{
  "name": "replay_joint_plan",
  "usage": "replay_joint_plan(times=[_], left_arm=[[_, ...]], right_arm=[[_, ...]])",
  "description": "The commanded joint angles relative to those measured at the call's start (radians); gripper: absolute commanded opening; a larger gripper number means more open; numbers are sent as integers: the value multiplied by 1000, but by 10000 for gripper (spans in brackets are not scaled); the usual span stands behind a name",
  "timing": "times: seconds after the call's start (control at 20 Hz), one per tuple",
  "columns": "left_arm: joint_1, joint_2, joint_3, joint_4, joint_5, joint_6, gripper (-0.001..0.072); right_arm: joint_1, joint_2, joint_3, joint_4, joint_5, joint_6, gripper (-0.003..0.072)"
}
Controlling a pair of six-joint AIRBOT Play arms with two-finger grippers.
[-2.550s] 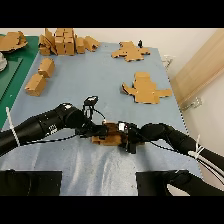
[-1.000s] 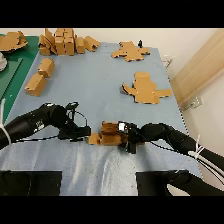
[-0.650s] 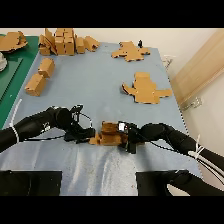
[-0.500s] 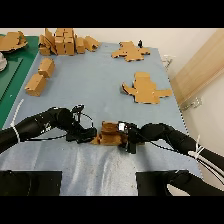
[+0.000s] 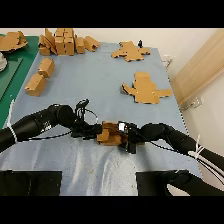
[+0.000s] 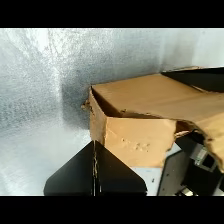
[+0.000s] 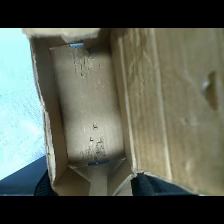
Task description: Fold the box.
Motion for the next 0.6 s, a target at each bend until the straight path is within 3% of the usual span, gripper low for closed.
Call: replay_joint_plan(times=[0.0, 0.1, 0.4, 0.45, 0.5, 0.55], left_arm=[[-71, 2, 54, 240, -24, -204, 8], [-110, 2, 73, 310, -26, -267, 8], [-127, 3, 73, 279, -22, -263, 15], [-127, 3, 73, 277, -28, -263, 173], [-127, 5, 73, 277, -30, -263, 381], [-127, 5, 73, 277, -29, -263, 380]], right_arm=[[0, 1, 0, -1, 0, 0, 495], [0, 1, 0, -1, 0, 0, 496], [0, 1, 0, -1, 0, 0, 496], [0, 1, 0, -1, 0, 0, 496], [0, 1, 0, -1, 0, 0, 496], [0, 1, 0, -1, 0, 0, 496]])
